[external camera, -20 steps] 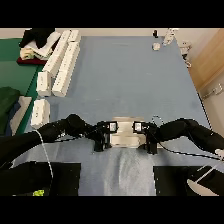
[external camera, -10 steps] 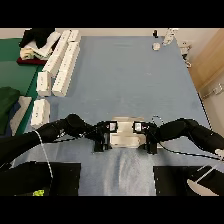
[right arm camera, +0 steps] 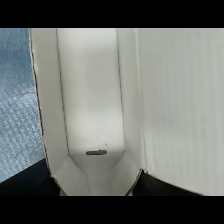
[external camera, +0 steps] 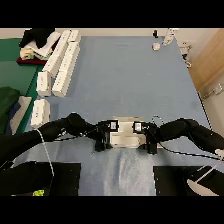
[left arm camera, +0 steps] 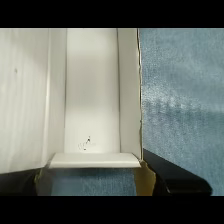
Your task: Fold the box.
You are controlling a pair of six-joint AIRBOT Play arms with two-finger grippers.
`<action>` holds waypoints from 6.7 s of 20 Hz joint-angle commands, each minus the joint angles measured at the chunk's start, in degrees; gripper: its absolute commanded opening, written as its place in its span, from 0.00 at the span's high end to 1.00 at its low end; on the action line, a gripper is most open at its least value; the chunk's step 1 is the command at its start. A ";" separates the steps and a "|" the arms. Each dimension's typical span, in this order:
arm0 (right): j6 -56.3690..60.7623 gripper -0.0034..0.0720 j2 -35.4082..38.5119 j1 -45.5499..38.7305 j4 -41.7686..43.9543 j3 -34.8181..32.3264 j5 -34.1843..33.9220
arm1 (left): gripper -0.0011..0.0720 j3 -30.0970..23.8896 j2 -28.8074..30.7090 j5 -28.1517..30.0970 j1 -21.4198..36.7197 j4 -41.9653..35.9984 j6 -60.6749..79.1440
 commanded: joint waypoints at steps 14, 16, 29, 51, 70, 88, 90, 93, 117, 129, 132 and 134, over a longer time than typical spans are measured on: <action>0.00 0.26 0.02 0.04 0.00 0.02 0.00 | 0.25 0.24 -0.24 -0.22 -0.76 2.10 -0.61; 0.00 0.26 0.02 0.04 0.02 0.02 0.00 | 0.25 0.24 -0.24 -0.22 -0.76 2.10 -0.61; 0.02 0.26 0.02 0.04 0.04 0.02 0.02 | 0.25 0.22 -0.24 -0.17 -0.76 2.10 -0.61; 57.79 0.02 13.05 0.04 -27.02 10.54 -27.28 | 0.25 0.22 -0.24 -0.15 -0.76 2.10 -0.61; 76.41 0.95 -11.02 7.15 9.70 10.73 13.18 | 0.25 0.22 -0.24 -0.13 -0.76 2.10 -0.61; 80.37 0.95 6.78 7.10 -15.17 16.13 -7.32 | 0.25 0.24 -0.24 -0.15 -0.74 2.12 -0.61; 80.61 0.95 10.58 7.10 -19.93 16.13 -13.84 | 0.25 0.24 -0.24 -0.11 -0.68 2.12 -0.63; 80.48 0.85 15.19 7.15 -26.01 16.09 -24.35 | 0.25 0.24 -0.24 -0.02 -0.68 2.14 -0.68; 78.55 0.81 17.75 7.15 -28.28 16.06 -24.39 | 0.25 -1.03 1.42 -2.73 2.05 10.88 -10.51; 48.68 0.22 11.47 7.15 -19.63 12.94 -22.60 | 0.25 -1.01 1.42 -3.04 2.05 10.88 -10.54; 37.16 0.16 6.32 7.15 -19.67 12.87 -17.99 | 0.25 -0.98 1.42 -3.04 2.05 10.88 -10.54; 31.85 0.16 2.49 7.15 -19.63 12.87 -15.96 | 0.25 -0.98 1.42 -3.04 2.05 10.88 -10.54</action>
